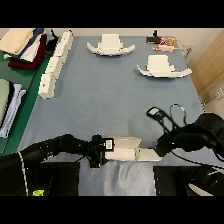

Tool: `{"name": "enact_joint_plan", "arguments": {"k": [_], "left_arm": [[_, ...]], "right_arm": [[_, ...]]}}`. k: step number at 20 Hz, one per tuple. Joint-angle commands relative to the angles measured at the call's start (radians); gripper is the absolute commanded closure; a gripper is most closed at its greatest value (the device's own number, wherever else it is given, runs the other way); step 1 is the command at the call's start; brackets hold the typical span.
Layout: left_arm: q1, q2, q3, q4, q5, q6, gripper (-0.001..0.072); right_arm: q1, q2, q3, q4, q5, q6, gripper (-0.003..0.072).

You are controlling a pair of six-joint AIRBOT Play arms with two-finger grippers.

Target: Fold the box.

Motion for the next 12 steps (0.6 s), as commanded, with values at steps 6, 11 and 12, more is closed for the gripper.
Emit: {"name": "enact_joint_plan", "arguments": {"k": [6,11,12], "left_arm": [[-0.001,0.000,0.000,0.000,0.000,0.000,0.0178],[-0.001,0.000,0.000,0.000,0.000,0.000,0.0178],[-0.001,0.000,0.000,0.000,0.000,0.000,0.0178]], "right_arm": [[-0.138,-0.047,-0.171,0.016,-0.040,0.357,0.0682],[-0.135,-0.059,-0.233,0.278,0.171,0.257,0.0682],[-0.135,-0.058,-0.227,0.311,0.180,0.238,0.0682]]}}
